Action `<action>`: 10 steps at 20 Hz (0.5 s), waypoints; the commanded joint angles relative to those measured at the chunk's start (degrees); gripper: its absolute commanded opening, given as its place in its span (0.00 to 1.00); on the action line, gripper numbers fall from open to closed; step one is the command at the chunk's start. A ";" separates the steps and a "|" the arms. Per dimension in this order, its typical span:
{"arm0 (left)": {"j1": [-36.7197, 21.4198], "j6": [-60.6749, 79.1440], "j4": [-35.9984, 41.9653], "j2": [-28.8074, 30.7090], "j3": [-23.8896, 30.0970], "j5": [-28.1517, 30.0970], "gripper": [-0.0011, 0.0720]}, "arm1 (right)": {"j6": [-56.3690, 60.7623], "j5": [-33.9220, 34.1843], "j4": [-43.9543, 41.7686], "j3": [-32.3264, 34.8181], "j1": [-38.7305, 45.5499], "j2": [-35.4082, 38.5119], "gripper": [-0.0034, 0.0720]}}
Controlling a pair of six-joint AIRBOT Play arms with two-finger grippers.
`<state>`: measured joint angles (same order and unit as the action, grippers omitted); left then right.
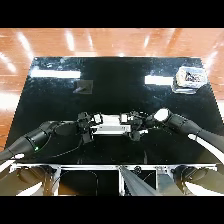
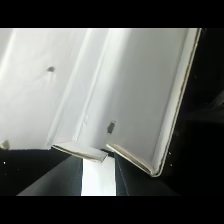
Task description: Fold the box and place the chain.
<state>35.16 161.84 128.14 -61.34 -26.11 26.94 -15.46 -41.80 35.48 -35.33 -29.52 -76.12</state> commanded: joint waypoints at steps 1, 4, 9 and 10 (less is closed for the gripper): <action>0.11 0.07 2.73 -0.04 -0.07 -0.22 0.42 | -0.13 0.02 0.11 0.04 -0.07 -0.02 0.77; 1.53 1.88 2.97 -0.07 -0.07 -0.31 0.42 | -0.13 0.02 0.11 0.04 -0.07 -0.02 0.77; 3.65 2.67 2.93 -1.11 -0.07 -0.72 0.42 | -0.11 0.00 0.11 0.04 -0.07 -0.02 0.77; 3.74 2.80 2.91 -1.42 -0.07 -0.81 0.42 | -0.13 0.00 0.11 0.04 -0.07 -0.02 0.77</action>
